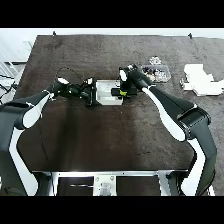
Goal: Fold the box and place the chain.
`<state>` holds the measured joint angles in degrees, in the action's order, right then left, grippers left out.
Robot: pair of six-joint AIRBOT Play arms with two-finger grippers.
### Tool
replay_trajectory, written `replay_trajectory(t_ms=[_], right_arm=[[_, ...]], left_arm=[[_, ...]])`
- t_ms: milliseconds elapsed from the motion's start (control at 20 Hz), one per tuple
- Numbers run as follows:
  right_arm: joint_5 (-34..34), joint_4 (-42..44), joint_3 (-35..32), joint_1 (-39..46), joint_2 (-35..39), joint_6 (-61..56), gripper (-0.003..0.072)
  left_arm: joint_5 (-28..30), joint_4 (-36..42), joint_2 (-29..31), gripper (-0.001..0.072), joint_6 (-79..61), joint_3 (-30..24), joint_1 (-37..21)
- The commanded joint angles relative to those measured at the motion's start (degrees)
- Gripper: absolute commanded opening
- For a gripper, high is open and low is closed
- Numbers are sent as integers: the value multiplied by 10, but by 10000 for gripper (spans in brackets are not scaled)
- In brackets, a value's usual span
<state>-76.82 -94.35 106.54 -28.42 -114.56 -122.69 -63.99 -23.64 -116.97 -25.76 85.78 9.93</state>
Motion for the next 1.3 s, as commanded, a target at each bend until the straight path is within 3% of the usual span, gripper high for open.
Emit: replay_trajectory(t_ms=[0,50,150,450,750,1100,1200,1250], right_arm=[[1,2,21,-1,1,4,193],[-4,3,30,-1,1,12,222],[-20,7,44,-1,1,19,454],[-56,24,48,-1,13,64,457],[-69,-15,54,8,84,132,475],[38,-57,57,139,116,213,465],[93,-35,56,193,102,235,362],[118,-3,56,217,92,259,362]], left_arm=[[1,-1,0,471,0,0,0],[1,-1,0,471,0,0,0],[1,-1,0,471,0,0,0],[1,-1,0,471,0,0,0],[1,-1,0,471,0,0,0],[1,-1,0,471,0,0,0],[1,-1,0,471,0,0,0],[1,-1,0,471,0,0,0]])
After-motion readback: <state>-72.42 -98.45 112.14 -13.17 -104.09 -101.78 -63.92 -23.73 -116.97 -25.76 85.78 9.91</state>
